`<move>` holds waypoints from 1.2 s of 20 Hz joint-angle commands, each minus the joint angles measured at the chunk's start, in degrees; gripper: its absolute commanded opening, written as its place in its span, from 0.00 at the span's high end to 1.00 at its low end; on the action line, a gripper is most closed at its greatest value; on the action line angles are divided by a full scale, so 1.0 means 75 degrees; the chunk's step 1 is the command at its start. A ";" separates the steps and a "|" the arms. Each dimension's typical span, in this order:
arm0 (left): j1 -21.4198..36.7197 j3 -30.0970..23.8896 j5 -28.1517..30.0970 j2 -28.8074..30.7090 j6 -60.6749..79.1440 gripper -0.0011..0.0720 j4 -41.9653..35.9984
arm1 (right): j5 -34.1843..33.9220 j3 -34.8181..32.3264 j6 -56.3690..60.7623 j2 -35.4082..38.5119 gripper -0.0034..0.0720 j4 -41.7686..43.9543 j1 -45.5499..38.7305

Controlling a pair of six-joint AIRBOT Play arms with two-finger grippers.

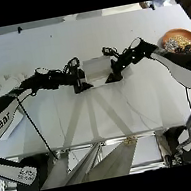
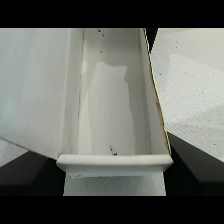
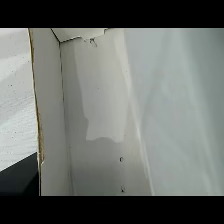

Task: Fold the box and place the chain.

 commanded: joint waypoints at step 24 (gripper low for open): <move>-0.0006 0.0000 -0.0026 0.0003 0.0003 0.46 -0.0006 | 0.0026 0.0000 0.0009 -0.0006 0.20 0.0388 0.0006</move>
